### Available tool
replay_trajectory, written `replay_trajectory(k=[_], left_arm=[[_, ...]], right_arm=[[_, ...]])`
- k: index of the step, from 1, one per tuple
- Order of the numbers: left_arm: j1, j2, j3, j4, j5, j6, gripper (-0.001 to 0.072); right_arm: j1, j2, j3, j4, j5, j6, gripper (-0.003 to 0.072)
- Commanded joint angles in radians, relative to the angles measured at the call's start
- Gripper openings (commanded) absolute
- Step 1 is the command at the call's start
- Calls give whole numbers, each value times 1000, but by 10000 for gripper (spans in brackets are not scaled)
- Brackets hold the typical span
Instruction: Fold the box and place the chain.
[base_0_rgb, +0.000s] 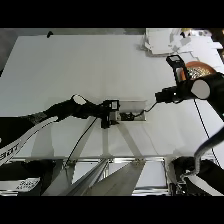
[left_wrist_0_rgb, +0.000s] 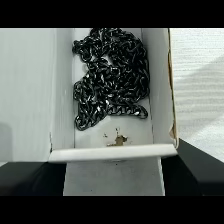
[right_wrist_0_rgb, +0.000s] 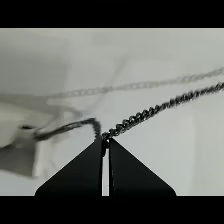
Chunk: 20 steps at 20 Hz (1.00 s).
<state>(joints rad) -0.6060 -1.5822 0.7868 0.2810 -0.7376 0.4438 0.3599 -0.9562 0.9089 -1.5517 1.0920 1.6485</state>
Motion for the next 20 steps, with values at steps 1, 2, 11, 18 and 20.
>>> replay_trajectory(k=[1,2,11,18,20], left_arm=[[0,0,0,0,0,0,70],[0,0,0,0,0,0,70],[0,0,0,0,0,0,70],[0,0,0,0,0,0,70],[0,0,0,0,0,0,70]], right_arm=[[140,134,1,48,-1,55,16],[170,153,1,49,-9,76,16],[422,187,1,57,-140,212,16],[433,155,-6,56,-203,267,16],[433,124,-21,57,-203,267,16]])
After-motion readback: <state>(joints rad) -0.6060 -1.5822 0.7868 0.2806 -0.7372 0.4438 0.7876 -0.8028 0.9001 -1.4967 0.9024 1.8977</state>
